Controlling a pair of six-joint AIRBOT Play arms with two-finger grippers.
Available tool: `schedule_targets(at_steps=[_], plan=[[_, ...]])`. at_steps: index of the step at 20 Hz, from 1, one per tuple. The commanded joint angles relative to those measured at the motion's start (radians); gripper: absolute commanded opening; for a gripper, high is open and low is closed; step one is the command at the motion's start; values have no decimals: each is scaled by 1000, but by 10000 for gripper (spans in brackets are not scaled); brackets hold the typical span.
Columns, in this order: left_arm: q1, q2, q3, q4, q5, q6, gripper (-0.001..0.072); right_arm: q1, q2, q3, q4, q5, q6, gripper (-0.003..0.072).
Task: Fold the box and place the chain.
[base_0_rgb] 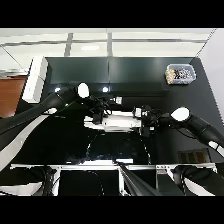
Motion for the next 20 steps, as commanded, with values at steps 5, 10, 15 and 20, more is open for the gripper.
schedule_targets(at_steps=[5, 10, 15, 20], plan=[[-1, 0, 0, 0, 2, -5, 25, 0, -90, -1, -51, -24, -76, 626], [-1, 0, 0, 0, 0, -9, 26, 0, -101, -1, -31, -31, -76, 626], [-1, 0, 0, 0, 0, -9, 26, 0, -119, -1, -4, -19, -76, 626], [-1, 0, 0, -1, -2, -9, 26, 0, -148, -1, -4, -21, -77, 625]])
